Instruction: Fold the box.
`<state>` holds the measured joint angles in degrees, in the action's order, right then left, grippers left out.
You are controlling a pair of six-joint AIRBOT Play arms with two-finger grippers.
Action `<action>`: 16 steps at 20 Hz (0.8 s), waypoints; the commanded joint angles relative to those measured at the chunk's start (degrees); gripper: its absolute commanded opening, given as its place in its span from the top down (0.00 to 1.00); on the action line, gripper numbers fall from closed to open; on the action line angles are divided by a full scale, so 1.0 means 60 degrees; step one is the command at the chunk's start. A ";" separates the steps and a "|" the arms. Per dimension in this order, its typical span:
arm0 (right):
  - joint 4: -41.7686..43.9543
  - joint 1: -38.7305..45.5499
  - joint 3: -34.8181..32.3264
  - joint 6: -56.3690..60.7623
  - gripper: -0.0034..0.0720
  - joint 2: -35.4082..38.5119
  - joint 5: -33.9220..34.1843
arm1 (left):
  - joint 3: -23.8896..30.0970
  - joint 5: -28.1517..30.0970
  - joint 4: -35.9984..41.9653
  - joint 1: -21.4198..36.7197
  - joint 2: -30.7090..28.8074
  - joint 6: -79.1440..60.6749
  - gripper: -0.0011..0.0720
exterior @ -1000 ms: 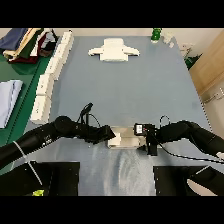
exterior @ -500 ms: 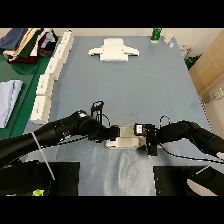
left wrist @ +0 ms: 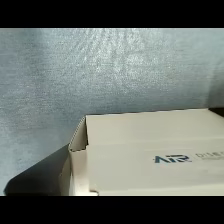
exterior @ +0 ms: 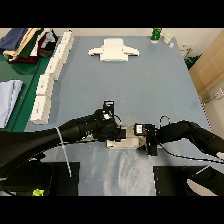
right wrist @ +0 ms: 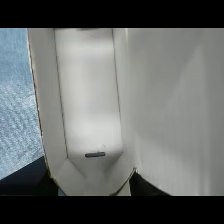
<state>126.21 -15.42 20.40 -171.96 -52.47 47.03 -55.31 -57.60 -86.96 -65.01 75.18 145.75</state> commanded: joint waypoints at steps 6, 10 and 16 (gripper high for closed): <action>0.0000 -0.0007 0.0011 0.0004 0.28 0.0004 -0.0004 | -0.0787 -0.0754 0.0135 -0.0302 0.0404 0.0408 0.46; 0.0000 -0.0007 0.0011 0.0004 0.28 0.0007 -0.0004 | -0.0900 -0.0860 0.0135 -0.0302 0.0503 0.0466 0.46; 0.0000 -0.0007 0.0011 0.0004 0.28 0.0004 -0.0004 | -0.0980 -0.1504 -0.0066 -0.0299 0.1188 0.0466 0.46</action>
